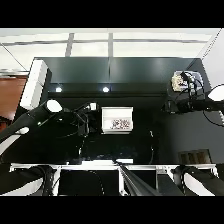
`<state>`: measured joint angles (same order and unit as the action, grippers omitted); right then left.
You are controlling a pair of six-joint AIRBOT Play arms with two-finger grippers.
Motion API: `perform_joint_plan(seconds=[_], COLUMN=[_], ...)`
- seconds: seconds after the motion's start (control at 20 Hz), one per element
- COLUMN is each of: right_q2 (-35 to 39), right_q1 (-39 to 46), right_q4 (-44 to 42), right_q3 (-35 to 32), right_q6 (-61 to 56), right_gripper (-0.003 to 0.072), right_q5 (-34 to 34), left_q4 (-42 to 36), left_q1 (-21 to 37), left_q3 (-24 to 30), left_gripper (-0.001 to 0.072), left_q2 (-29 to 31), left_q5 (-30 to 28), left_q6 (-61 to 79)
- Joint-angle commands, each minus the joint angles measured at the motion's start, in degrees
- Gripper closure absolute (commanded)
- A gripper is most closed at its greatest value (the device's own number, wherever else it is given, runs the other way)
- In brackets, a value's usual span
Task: Fold the box and place the chain.
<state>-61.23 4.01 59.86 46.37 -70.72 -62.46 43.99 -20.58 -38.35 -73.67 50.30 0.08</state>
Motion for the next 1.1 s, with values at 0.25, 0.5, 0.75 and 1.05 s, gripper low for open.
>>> perform_joint_plan(seconds=[0.25,0.5,0.75,1.05], right_q2=[0.0,0.0,0.0,-0.04], right_q1=[0.02,0.02,0.02,-0.68], right_q4=[-0.28,-0.28,-0.26,-0.55], right_q3=[-0.15,-0.15,-0.15,-0.33], right_q6=[0.0,0.0,0.0,-0.02], right_gripper=[0.0346,0.0345,0.0345,0.0345], right_q5=[-0.28,-0.31,-0.24,0.76], left_q4=[-8.76,-9.6,-12.13,-11.67], left_q1=[-1.81,-3.13,-4.39,-5.75], left_q3=[-3.3,-3.34,-3.54,-3.54], left_gripper=[-0.0005,-0.0002,0.0001,0.0309], left_q2=[-6.47,-7.63,-7.63,-7.65], left_q5=[-0.22,-0.79,-3.65,-3.63], left_q6=[14.64,14.93,14.95,14.95])
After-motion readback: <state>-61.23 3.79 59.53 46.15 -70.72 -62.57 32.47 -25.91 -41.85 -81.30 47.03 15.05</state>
